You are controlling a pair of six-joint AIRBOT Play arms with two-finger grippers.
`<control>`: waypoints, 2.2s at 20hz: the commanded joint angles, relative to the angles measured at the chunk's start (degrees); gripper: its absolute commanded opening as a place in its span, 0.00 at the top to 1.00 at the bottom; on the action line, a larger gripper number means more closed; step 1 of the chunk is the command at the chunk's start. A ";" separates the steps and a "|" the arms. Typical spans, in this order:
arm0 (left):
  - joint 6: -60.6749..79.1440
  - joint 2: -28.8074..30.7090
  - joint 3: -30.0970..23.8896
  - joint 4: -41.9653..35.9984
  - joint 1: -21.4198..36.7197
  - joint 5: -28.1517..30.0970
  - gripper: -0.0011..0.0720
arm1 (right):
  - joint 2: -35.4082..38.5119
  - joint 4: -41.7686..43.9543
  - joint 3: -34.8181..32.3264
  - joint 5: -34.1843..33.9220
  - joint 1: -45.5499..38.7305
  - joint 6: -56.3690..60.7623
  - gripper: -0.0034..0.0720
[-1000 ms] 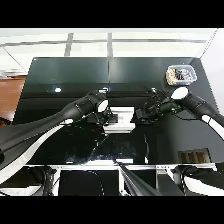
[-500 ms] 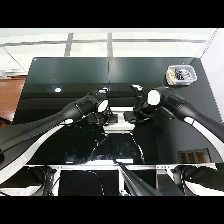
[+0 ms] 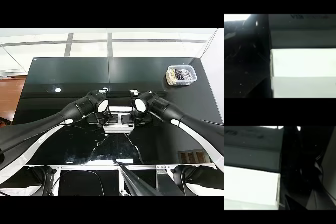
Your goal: Fold the box and place the chain.
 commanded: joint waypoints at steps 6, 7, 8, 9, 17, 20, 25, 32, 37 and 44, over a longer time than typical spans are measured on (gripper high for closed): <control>0.00 0.00 0.00 0.02 0.04 -0.31 0.95 | -0.79 -1.77 0.09 0.96 0.92 3.98 0.93; 0.00 0.00 0.00 0.02 0.04 -0.33 0.95 | -0.79 -1.77 0.09 1.05 0.92 3.96 0.93; 0.00 0.00 0.00 0.02 0.04 -0.31 0.95 | -0.79 -1.77 0.09 1.05 0.92 3.96 0.93; 0.00 0.00 0.00 0.02 0.04 -0.31 0.95 | -0.79 -1.57 0.09 1.05 0.92 3.96 0.82; 0.00 0.00 0.00 0.04 0.04 -0.26 0.95 | -0.68 -0.31 0.11 1.27 0.90 3.96 0.83; 0.00 0.00 0.00 0.20 0.04 -0.28 0.95 | 1.22 -0.28 0.11 2.60 0.90 3.19 0.52; 0.00 0.00 0.00 0.22 0.04 -0.11 0.95 | 13.57 -0.61 1.09 9.92 0.37 -4.48 0.52; 0.00 0.00 0.00 0.22 0.07 0.04 0.95 | 25.66 -43.15 -0.42 5.57 -9.84 -4.50 0.52; 0.00 0.00 0.00 0.22 0.07 0.07 0.95 | 19.63 -24.81 -3.74 -27.17 -31.34 -2.95 0.02; 1.92 0.00 0.00 -0.02 0.04 -0.63 0.95 | -11.26 -0.15 33.07 -1.88 -45.51 4.44 0.02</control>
